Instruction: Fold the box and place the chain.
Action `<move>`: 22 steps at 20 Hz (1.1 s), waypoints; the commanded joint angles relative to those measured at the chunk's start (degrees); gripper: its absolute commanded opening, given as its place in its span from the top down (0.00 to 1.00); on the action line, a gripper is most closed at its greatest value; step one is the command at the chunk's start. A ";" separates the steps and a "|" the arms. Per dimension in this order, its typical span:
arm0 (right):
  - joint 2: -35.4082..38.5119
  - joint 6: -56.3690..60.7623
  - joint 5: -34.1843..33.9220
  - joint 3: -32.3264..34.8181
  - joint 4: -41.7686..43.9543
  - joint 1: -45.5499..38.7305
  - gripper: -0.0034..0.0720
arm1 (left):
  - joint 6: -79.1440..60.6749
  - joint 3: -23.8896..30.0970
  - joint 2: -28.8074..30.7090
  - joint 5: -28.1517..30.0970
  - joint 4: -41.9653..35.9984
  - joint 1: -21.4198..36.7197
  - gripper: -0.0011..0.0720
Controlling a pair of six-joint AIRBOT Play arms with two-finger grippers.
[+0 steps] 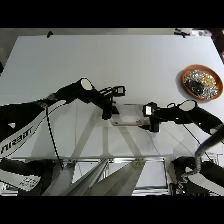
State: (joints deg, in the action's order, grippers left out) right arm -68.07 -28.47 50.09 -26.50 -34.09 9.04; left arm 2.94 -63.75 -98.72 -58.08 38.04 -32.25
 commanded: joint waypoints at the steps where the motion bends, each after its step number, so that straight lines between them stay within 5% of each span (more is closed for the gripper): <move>1: -0.50 -0.57 0.02 -0.04 -0.04 0.24 0.04 | 0.04 -0.07 0.04 0.22 -0.04 0.02 0.97; 12: -2.56 -3.37 -0.17 -0.04 0.09 0.24 0.10 | 0.04 -0.07 0.04 0.24 -0.04 0.02 0.97; 15: -3.41 -3.39 -0.15 -0.04 0.04 0.24 0.36 | 0.04 -0.07 0.04 0.24 -0.04 0.02 0.97; 22: -3.87 -3.54 -0.81 -0.04 -0.13 0.24 0.44 | 0.04 -0.07 0.04 0.24 -0.04 0.02 0.97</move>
State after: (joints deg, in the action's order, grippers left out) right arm -71.70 -31.94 49.87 -26.55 -33.93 9.23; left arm 2.96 -63.75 -98.72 -57.87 38.00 -32.27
